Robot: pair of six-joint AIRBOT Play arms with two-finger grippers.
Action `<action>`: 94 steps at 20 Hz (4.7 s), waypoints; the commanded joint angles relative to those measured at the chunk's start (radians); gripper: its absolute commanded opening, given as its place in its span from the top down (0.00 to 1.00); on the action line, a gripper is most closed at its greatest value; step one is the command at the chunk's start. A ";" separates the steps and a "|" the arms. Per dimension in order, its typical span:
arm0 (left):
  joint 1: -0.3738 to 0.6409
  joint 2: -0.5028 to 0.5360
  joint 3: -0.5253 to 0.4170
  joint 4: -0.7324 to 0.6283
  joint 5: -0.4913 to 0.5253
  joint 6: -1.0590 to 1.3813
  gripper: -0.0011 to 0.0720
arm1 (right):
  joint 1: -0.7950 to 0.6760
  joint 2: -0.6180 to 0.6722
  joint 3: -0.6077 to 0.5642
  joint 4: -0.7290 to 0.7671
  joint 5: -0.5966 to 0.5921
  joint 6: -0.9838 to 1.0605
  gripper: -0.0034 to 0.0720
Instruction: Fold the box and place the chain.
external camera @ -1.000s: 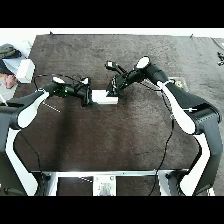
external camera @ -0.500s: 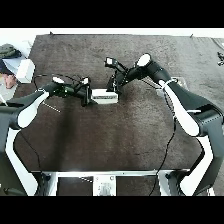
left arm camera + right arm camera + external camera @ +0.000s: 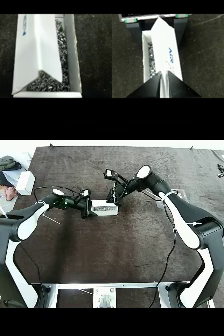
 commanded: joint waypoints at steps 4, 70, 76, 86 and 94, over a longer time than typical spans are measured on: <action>0.000 0.000 0.000 0.001 -0.001 0.000 0.66 | 0.010 0.000 -0.001 -0.056 0.012 0.031 0.76; 0.000 0.000 0.000 -0.002 -0.001 0.000 0.66 | -0.100 0.961 -1.025 0.398 -0.673 0.072 0.96; 0.000 0.000 0.000 -0.002 -0.008 0.000 0.66 | -0.100 1.172 -1.376 0.495 -1.014 0.073 0.96; 0.108 0.264 0.001 -0.204 0.167 -0.216 0.98 | -0.100 1.198 -1.413 0.495 -1.035 0.073 0.96; 0.450 0.768 -0.322 0.064 0.451 -0.722 0.98 | -0.100 1.198 -1.413 0.495 -1.036 0.073 0.96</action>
